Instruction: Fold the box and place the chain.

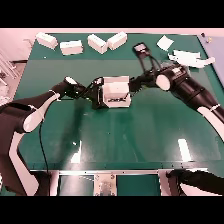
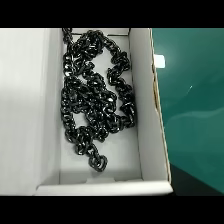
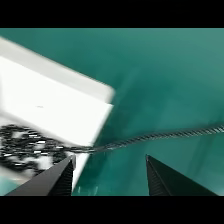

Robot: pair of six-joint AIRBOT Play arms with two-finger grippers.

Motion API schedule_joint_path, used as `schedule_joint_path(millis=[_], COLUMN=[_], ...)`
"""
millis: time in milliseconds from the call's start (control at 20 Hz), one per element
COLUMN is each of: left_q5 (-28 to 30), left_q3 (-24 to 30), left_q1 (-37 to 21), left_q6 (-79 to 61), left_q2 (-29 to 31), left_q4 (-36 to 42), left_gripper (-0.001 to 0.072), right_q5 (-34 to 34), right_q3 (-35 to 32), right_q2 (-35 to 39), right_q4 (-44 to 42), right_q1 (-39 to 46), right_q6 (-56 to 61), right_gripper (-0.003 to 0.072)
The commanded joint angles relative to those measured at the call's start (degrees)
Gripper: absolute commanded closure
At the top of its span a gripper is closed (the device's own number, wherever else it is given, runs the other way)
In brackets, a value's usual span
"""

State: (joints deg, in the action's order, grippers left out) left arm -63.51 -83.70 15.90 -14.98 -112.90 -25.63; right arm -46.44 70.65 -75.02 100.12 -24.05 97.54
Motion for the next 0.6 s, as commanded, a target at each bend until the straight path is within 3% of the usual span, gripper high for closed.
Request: schedule_joint_path(millis=[0, 150, 250, 400, 550], left_q5=[0.0, 0.0, 0.0, 0.0, 0.0], left_q3=[0.0, 0.0, 0.0, 0.0, 0.0], left_q1=[0.0, 0.0, 0.0, 0.0, 0.0], left_q6=[0.0, 0.0, 0.0, 0.0, 0.0], left_q2=[0.0, 0.0, 0.0, 0.0, 0.0], left_q4=[0.0, 0.0, 0.2, 0.2, 0.3], left_gripper=[0.0241, 0.0241, 0.0241, 0.0241, 0.0241], right_q5=[1.9, 13.0, 21.1, 29.6, 32.9], right_q3=[-2.5, -7.6, -9.2, -8.9, -7.5], right_q2=[0.0, -0.9, -3.5, -9.6, -15.4], right_q4=[0.0, -1.6, -7.0, -13.8, -17.7], right_q1=[9.4, 18.9, 23.6, 25.9, 25.9], right_q6=[4.7, 12.2, 13.7, 13.7, 13.7], right_gripper=[0.0176, 0.0171, 0.0163, 0.0163, 0.0163])
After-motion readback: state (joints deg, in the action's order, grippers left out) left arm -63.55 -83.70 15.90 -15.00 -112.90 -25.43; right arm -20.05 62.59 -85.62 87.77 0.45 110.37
